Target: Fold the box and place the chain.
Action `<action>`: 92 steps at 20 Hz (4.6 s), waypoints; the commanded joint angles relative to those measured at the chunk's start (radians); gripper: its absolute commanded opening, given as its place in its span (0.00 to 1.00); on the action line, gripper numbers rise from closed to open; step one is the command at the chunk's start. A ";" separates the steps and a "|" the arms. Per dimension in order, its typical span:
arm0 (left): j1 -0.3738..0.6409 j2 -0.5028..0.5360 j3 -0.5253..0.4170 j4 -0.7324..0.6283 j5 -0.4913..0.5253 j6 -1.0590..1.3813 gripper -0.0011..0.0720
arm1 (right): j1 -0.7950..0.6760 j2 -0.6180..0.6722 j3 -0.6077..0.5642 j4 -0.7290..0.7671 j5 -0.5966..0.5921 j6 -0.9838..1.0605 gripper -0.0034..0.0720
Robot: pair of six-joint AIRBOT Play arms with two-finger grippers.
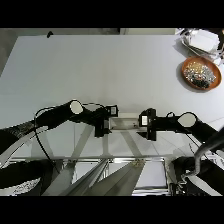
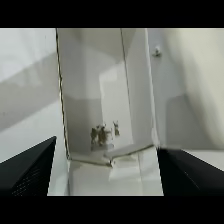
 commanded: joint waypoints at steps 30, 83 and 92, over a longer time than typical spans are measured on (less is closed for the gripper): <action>0.000 0.000 0.000 0.000 0.001 0.000 0.41 | 0.000 -0.101 0.000 0.280 -0.226 0.558 0.07; 0.000 0.000 0.000 0.000 -0.007 0.000 0.41 | 0.059 -0.080 0.130 -0.203 0.035 0.205 0.27; 0.000 0.000 0.000 0.000 -0.007 0.000 0.41 | 0.131 -0.105 0.130 -0.180 -0.004 0.204 0.27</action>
